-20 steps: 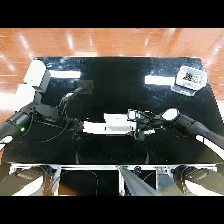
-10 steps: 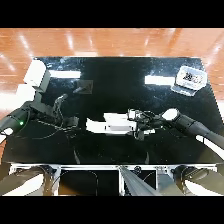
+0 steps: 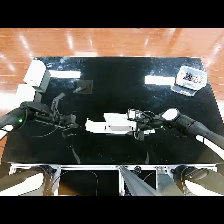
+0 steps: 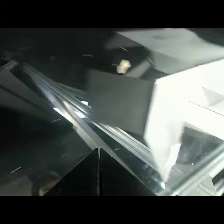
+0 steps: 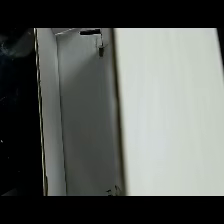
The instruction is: Fold the box and place the chain.
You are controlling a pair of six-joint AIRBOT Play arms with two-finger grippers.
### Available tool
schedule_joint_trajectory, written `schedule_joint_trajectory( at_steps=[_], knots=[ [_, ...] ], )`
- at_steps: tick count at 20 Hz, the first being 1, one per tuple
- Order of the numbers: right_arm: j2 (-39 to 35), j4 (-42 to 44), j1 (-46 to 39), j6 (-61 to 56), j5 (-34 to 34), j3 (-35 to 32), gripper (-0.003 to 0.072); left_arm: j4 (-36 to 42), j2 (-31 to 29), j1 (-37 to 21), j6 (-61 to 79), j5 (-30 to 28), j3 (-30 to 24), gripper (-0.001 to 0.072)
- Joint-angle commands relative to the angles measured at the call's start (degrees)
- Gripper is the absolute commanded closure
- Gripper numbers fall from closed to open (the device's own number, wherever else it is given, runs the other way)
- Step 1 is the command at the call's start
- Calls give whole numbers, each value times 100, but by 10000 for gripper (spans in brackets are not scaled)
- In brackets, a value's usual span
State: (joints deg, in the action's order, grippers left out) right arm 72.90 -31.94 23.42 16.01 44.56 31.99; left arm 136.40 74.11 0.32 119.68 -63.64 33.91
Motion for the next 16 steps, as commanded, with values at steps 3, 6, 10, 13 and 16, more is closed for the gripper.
schedule_joint_trajectory(
  at_steps=[3,6,10,13,16],
  knots=[
    [0,2,2,-2,0,-2,61,474,476,767,317,485,2,687],
    [0,2,2,-2,0,-2,61,702,544,1075,319,772,2,686],
    [0,2,2,-4,-2,-2,61,752,544,1213,323,710,11,687],
    [0,2,2,-13,-9,-2,61,787,544,1239,358,713,13,687],
    [0,2,2,-26,-24,-2,61,863,544,1272,455,697,13,687]
  ],
)
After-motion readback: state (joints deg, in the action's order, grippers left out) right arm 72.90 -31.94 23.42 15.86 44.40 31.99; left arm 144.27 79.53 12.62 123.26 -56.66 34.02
